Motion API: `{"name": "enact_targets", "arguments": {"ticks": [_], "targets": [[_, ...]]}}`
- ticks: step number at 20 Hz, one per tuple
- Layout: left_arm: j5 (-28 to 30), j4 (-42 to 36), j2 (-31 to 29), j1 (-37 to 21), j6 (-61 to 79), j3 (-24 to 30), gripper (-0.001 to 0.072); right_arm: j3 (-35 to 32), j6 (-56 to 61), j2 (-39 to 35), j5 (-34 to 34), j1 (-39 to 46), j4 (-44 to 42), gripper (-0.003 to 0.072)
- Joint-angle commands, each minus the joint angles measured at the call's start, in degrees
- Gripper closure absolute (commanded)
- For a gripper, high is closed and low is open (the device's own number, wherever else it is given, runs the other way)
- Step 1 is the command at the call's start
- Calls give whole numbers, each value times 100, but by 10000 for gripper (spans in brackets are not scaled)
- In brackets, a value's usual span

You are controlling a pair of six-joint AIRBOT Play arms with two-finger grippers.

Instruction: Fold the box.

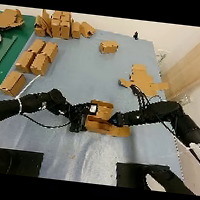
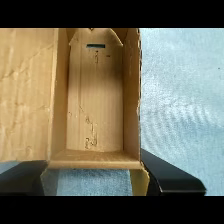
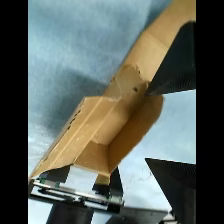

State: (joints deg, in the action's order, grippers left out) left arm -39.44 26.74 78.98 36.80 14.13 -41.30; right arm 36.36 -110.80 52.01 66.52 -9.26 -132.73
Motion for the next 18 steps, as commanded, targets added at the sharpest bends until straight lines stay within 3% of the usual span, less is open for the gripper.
{"name": "enact_targets", "arguments": {"ticks": [1, 5, 6, 8, 12, 18], "targets": [[-2, 2, 0, 0, 2, -2, 273, -9, 905, -17, 39, -184, -192, 104], [-4, 2, 2, 0, 2, -2, 273, -7, 1091, -15, -133, -566, -258, 106], [-7, 2, 0, 0, 2, -2, 274, -7, 1093, -11, -219, -649, -258, 198], [0, 2, 0, 0, 2, -2, 273, -7, 1095, 15, -343, -704, -254, 681], [-4, 2, 0, 0, 2, -2, 273, 13, 1093, 44, -1064, -704, -280, 682], [-4, 2, 0, 0, 2, -2, 273, 131, 1093, 42, -1156, -704, -326, 682]]}}
